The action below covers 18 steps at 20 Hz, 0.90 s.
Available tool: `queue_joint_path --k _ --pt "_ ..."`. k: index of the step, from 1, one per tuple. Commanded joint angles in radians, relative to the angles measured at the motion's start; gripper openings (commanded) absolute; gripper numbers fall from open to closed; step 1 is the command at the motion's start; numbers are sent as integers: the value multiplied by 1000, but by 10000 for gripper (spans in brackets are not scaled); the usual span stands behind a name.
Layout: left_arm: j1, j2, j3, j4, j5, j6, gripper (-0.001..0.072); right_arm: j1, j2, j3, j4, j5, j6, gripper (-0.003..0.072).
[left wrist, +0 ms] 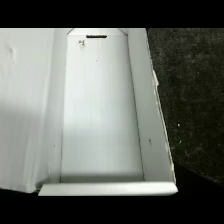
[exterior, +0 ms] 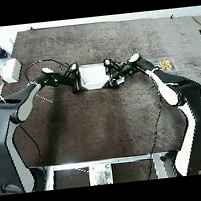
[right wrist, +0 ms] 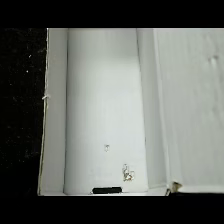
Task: Fold the box and place the chain.
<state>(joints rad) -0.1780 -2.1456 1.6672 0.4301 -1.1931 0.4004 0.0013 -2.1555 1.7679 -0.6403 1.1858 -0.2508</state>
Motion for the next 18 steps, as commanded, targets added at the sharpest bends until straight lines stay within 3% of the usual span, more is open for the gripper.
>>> queue_joint_path --k 1,18 --pt "-1 -1 0 18 7 -1 691 -1 1 0 0 0 1 270" --pt "-1 -1 0 -5 0 0 690 -1 1 0 0 0 1 270"
